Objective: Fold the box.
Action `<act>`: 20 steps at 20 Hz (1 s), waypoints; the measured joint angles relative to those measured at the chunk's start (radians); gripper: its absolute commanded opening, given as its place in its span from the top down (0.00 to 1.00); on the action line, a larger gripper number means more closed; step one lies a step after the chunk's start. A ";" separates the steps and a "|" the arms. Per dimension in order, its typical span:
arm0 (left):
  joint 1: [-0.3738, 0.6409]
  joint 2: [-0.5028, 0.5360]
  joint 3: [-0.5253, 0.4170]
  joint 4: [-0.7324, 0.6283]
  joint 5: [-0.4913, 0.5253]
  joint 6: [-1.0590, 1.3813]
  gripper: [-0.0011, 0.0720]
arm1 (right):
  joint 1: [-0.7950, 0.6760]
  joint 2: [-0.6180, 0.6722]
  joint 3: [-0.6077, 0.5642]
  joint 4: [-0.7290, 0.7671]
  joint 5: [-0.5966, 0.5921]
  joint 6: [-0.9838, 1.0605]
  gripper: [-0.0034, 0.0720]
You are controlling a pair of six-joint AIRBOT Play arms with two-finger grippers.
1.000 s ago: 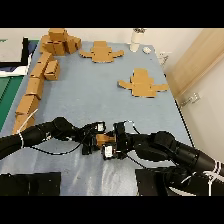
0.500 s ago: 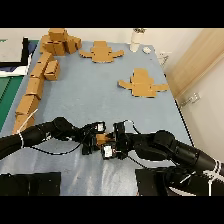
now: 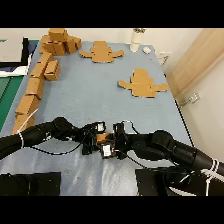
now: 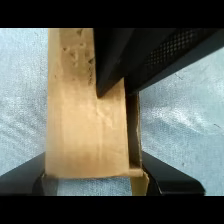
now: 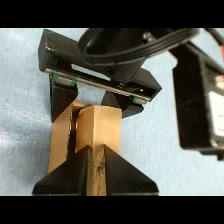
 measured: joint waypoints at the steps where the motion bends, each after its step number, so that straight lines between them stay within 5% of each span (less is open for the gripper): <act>1: 0.000 0.000 0.000 0.000 0.000 0.000 0.37 | 0.000 0.000 0.000 0.001 -0.004 0.001 0.74; 15: 0.000 0.000 0.000 0.000 0.000 0.002 0.37 | 0.000 -0.033 -0.003 0.056 -0.053 0.023 0.73; 17: 0.000 0.000 0.000 0.001 0.000 0.002 0.37 | 0.000 -0.037 0.000 0.057 -0.058 0.026 0.54; 20: 0.000 0.000 0.000 0.000 -0.001 0.002 0.37 | -0.002 -0.014 0.013 0.054 -0.066 0.041 0.54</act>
